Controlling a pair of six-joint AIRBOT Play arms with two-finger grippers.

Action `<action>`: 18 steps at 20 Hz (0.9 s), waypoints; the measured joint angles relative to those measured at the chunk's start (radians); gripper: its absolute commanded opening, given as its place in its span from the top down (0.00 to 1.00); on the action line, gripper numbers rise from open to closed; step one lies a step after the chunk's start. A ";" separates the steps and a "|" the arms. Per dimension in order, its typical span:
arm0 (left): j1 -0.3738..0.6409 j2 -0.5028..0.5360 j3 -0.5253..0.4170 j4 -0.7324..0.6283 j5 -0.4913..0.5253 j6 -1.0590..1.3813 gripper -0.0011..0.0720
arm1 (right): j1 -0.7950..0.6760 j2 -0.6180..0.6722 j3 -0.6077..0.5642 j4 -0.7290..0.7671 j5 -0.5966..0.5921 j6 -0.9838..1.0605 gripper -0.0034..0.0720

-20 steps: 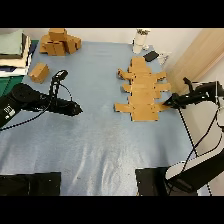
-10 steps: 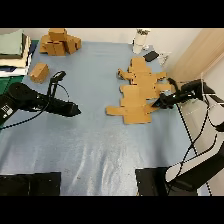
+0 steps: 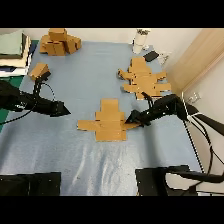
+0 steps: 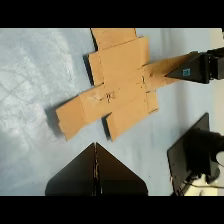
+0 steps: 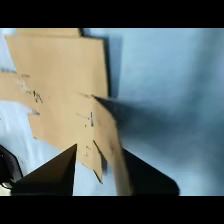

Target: Fold the box.

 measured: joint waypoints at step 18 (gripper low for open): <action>0.022 -0.144 0.000 -0.007 -0.092 0.005 0.24 | 0.138 0.044 0.008 0.024 -0.020 -0.248 0.95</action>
